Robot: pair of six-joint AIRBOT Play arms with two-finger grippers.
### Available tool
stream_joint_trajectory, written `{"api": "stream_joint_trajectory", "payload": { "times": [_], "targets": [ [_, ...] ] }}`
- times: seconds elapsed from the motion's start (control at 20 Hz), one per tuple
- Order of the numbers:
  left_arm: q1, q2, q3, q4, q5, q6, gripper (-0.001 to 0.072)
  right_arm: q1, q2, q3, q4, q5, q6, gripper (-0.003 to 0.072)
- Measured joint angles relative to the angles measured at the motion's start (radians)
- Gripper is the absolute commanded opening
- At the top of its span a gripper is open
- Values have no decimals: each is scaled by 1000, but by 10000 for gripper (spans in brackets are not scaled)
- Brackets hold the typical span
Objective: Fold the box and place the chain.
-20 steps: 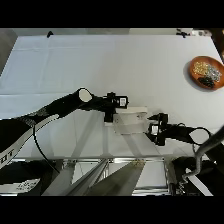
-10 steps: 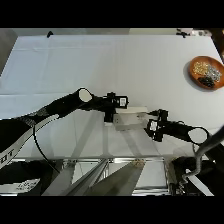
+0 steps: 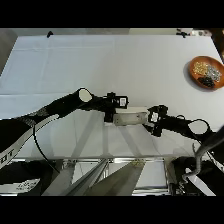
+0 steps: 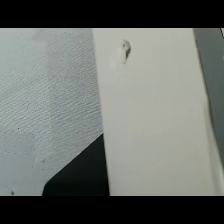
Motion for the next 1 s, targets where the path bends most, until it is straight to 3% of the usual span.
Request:
{"api": "stream_joint_trajectory", "payload": {
  "times": [0.45,1.0],
  "targets": [
    [0,0,0,0,0,0,13,-58,-64,5,140,72,-294,699],
    [0,0,0,0,0,0,13,-127,-148,62,188,138,-372,698]
  ]
}}
